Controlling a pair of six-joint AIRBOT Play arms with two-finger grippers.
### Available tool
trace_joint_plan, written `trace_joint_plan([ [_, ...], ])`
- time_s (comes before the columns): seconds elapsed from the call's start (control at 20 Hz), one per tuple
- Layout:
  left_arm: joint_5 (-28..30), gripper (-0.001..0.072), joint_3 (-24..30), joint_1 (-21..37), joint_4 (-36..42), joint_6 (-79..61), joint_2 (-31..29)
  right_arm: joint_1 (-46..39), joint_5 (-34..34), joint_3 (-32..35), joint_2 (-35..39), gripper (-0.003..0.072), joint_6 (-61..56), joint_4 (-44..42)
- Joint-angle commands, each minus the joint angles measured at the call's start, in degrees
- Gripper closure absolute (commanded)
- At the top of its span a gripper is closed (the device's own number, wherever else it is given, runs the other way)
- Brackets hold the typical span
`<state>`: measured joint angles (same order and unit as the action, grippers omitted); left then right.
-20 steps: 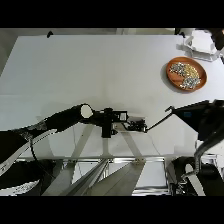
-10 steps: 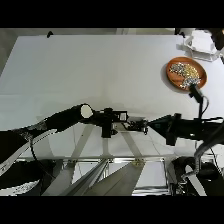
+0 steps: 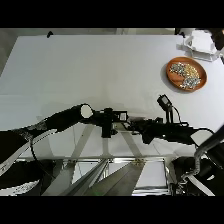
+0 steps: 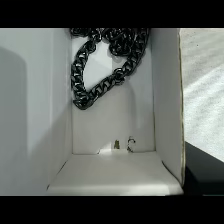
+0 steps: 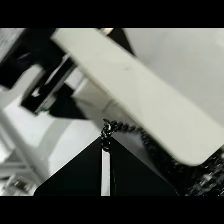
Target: Fold the box and place the chain.
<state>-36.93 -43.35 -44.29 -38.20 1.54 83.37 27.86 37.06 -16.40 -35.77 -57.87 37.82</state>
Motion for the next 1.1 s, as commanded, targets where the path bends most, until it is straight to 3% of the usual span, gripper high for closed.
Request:
trace_joint_plan([
  [0.0,0.0,0.0388,0.0,0.0,0.0,0.0,0.0,4.2,-10.6,0.3,-7.1,0.0677,-1.9,-0.6],
  [0.15,0.0,0.0388,0.0,0.0,0.0,0.0,0.0,5.1,-10.6,0.3,-9.5,0.0674,-1.9,-0.7],
  [0.3,0.0,0.0388,0.0,0.0,0.0,0.0,0.0,5.0,-10.1,0.3,-9.7,0.0505,-2.4,-1.1],
  [0.45,0.0,0.0388,0.0,0.0,0.0,0.0,0.0,5.0,-8.6,0.0,-8.4,0.0502,-2.3,-2.5],
  [0.6,0.0,0.0388,0.0,0.0,0.0,0.0,0.0,3.1,-2.8,-2.6,-4.3,0.0489,-3.8,-1.1],
  [0.7,0.0,0.0388,0.0,0.0,0.0,0.0,0.0,-1.6,4.0,-4.1,0.3,0.0489,-8.7,4.5],
  [0.9,0.0,0.0388,0.0,0.0,0.0,0.0,0.0,-13.2,23.8,-5.4,9.2,0.0491,-13.6,28.1],
  [1.05,0.0,0.0388,0.0,0.0,0.0,0.0,0.0,-14.8,25.2,-5.3,9.0,0.049,-8.2,32.1],
])
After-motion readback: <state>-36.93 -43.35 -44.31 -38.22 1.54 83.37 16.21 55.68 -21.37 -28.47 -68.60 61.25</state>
